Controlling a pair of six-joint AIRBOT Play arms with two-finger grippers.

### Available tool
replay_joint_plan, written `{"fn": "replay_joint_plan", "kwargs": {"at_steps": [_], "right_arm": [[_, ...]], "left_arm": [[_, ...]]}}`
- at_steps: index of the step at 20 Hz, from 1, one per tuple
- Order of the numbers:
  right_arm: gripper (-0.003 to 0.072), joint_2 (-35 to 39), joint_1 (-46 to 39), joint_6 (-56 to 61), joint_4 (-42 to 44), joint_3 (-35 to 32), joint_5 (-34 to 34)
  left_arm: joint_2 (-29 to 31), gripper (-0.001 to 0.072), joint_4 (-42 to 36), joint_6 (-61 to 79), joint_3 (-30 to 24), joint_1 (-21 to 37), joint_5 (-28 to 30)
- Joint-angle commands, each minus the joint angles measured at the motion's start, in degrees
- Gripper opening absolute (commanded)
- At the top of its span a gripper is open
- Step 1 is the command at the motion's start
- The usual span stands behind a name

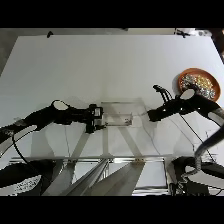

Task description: Fold the box and place the chain.

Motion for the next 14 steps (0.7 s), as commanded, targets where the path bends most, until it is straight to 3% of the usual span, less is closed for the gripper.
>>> {"fn": "replay_joint_plan", "kwargs": {"at_steps": [1,6,7,9,14], "right_arm": [[0.0009,-1.90,2.49,-0.87,1.64,0.00,-1.07],[0.0010,-1.90,3.04,-7.04,13.14,0.02,4.15],[0.0034,-1.88,3.04,-7.80,15.26,0.02,5.51],[0.0274,-1.81,3.02,-8.57,17.70,0.02,7.32],[0.0301,-1.81,-0.02,-7.19,17.73,0.02,10.23]], "left_arm": [[0.02,0.0254,0.00,0.00,0.00,0.04,0.00],[0.02,0.0254,0.00,0.00,0.00,0.07,0.00],[0.02,0.0254,0.00,0.00,0.00,0.07,0.00],[0.02,0.0254,0.00,0.00,0.00,0.07,0.00],[0.02,0.0254,0.00,0.00,0.00,0.07,0.00]]}}
